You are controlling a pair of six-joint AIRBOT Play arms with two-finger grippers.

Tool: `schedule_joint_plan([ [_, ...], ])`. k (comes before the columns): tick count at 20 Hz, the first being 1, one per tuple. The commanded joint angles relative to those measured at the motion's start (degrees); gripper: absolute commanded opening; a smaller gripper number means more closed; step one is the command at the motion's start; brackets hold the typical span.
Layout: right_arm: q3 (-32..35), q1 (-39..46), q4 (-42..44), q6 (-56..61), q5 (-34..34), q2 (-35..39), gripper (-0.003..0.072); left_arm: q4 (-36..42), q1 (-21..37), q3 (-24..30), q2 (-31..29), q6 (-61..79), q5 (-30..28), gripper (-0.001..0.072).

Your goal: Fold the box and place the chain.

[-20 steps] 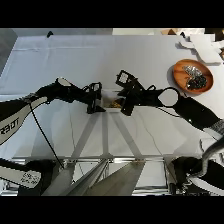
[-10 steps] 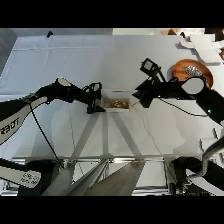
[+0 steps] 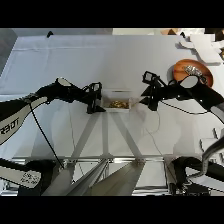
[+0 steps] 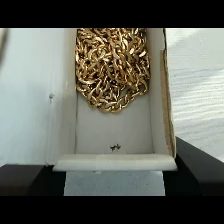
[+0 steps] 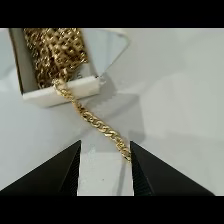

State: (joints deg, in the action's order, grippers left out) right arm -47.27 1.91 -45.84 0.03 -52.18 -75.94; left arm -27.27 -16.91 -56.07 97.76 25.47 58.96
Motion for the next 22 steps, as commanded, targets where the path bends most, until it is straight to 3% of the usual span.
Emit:
schedule_joint_plan([
  [1, 0.04, -1.51, 0.07, -8.0, -0.74, -4.9, 0.0342, 0.0, 0.02, 0.0, -0.04, 0.02, 0.0, 0.0493],
  [10, 0.02, -4.35, 7.72, -16.63, 2.54, -11.56, 0.0331, -0.02, 0.02, 0.0, -0.04, 0.02, 0.0, 0.0493],
  [11, 0.02, -4.35, 7.67, -16.61, 2.75, -12.09, 0.0275, 0.0, 0.02, 0.0, -0.04, 0.02, 0.0, 0.0493],
  [14, 0.04, -4.35, 7.13, -16.5, 3.04, -13.0, 0.0007, -0.02, 0.02, 0.0, -0.04, 0.02, 0.0, 0.0493],
  [18, 0.02, -4.35, 7.06, -15.58, 3.15, -12.7, 0.0005, 0.0, 0.02, 0.0, -0.04, 0.02, 0.0, 0.0493],
  [22, 0.02, -4.48, 2.75, -5.11, 3.37, -8.39, 0.0005, 0.0, 0.02, 0.0, -0.04, 0.02, 0.0, 0.0493],
])
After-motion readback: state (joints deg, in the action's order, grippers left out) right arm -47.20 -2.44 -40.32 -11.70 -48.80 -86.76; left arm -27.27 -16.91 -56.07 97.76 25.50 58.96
